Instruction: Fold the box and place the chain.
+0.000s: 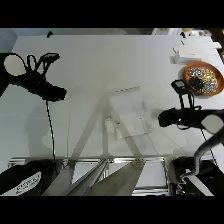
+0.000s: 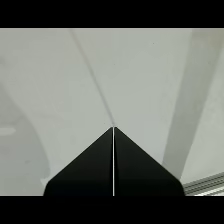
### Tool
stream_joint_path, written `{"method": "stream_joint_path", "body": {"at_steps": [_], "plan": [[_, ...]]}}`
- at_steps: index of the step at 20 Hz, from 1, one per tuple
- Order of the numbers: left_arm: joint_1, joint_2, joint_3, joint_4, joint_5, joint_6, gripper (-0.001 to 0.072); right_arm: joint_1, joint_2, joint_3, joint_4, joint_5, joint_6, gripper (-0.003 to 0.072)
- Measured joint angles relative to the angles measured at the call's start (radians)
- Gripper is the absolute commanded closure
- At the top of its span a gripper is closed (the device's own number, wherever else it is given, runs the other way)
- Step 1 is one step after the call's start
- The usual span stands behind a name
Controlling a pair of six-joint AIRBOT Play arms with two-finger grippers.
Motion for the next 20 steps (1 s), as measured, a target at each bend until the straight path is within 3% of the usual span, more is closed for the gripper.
{"method": "stream_joint_path", "body": {"at_steps": [5, 6, 7, 8, 10, 14, 20], "plan": [[0.000, 0.000, -0.001, -0.002, 0.068, 0.027, 0.0700, 0.186, 0.075, -0.094, -0.015, -0.076, 0.168, 0.0670], [0.000, 0.000, -0.002, -0.007, 0.080, 0.054, 0.0623, 0.206, 0.081, -0.101, -0.021, -0.083, 0.188, 0.0670], [0.000, 0.000, -0.005, -0.016, 0.090, 0.091, 0.0278, 0.219, 0.084, -0.105, -0.026, -0.087, 0.201, 0.0670], [0.000, 0.000, -0.011, -0.038, 0.097, 0.149, 0.0078, 0.229, 0.087, -0.109, -0.031, -0.090, 0.216, 0.0670], [0.001, -0.003, -0.037, -0.134, 0.103, 0.303, 0.0088, 0.241, 0.090, -0.114, -0.036, -0.097, 0.230, 0.0669], [-0.001, -0.049, -0.126, -0.487, 0.087, 0.668, 0.0081, 0.251, 0.093, -0.117, -0.039, -0.100, 0.245, 0.0669], [-0.024, -0.231, -0.189, -0.815, 0.053, 0.972, 0.0081, 0.254, 0.093, -0.118, -0.028, -0.101, 0.250, 0.0669]]}}
